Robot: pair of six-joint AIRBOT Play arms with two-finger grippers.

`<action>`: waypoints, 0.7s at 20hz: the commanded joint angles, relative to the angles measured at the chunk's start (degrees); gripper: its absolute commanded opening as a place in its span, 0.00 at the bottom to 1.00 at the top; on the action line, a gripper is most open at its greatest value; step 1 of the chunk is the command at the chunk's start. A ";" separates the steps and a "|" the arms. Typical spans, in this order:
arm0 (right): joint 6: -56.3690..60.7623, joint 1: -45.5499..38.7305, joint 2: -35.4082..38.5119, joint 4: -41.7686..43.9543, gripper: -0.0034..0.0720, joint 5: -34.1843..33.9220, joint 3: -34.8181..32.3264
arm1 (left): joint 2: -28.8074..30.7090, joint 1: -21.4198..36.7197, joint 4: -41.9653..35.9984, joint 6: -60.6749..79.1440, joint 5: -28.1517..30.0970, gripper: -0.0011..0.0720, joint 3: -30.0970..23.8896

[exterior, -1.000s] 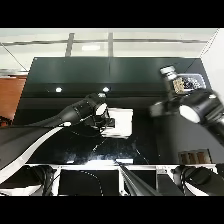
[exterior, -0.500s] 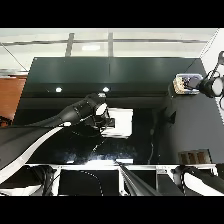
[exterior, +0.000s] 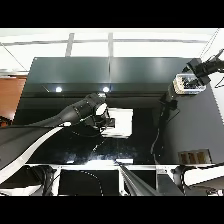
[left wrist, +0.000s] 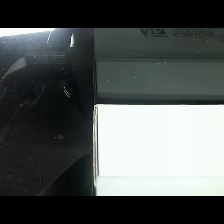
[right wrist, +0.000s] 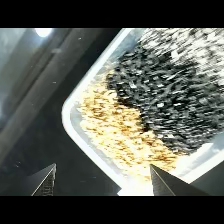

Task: Fold the box and place the chain.

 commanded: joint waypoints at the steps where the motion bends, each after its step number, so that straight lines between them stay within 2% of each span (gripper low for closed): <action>1: 4.66 -0.52 -4.11 1.97 0.93 4.15 3.34 | 0.02 0.04 0.02 0.00 -0.02 0.06 0.00; 14: 4.61 -0.50 -7.93 1.92 0.93 3.10 3.34 | 0.02 0.04 0.00 0.00 -0.02 0.06 0.00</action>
